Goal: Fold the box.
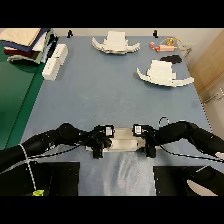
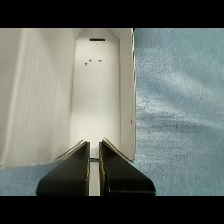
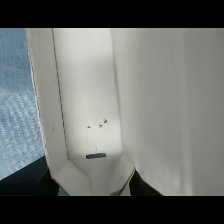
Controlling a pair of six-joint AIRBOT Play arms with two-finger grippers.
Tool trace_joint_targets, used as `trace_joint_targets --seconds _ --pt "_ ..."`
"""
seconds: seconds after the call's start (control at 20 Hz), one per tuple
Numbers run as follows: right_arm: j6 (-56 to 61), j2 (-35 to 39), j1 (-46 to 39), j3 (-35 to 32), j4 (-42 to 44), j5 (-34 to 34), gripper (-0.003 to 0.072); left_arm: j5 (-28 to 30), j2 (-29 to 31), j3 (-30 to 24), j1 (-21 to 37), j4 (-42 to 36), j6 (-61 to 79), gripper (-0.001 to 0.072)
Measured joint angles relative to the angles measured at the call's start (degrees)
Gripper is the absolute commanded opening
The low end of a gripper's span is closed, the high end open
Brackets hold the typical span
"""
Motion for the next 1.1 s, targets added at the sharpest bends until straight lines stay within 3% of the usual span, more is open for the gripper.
trace_joint_targets --seconds 0.05,0.1,0.3,0.35,0.4,0.45,0.7,1.1 --pt "0.00 0.00 0.00 0.00 0.00 0.02 0.0516 0.24 -0.11 0.09 -0.11 -0.39 0.15 0.0401" --pt "0.00 0.00 0.00 0.00 -0.02 0.00 0.0516 0.31 -0.17 0.15 -0.22 -0.57 0.17 0.0532" --pt "-0.09 0.00 0.00 0.00 -0.07 0.00 0.0516 0.00 -0.28 0.17 -0.52 -0.90 -0.04 0.0535" --pt "-0.09 0.00 0.00 0.00 -0.07 0.00 0.0516 -0.04 -0.28 0.17 -0.57 -0.90 -0.13 0.0498" --pt "-0.09 0.00 0.00 0.00 -0.07 0.02 0.0516 -0.15 -0.28 0.20 -0.57 -0.83 -0.59 0.0230" --pt "-0.09 0.00 0.00 0.00 -0.07 0.02 0.0516 -0.26 -0.17 0.22 -0.57 -0.44 -1.38 0.0012" --pt "0.00 0.00 0.00 0.00 0.13 0.07 0.0516 -2.16 4.57 0.42 0.94 10.01 -15.15 0.0016" --pt "0.00 0.00 0.00 0.00 0.02 0.07 0.0516 -17.18 24.72 2.34 8.31 31.54 -69.53 0.0016"
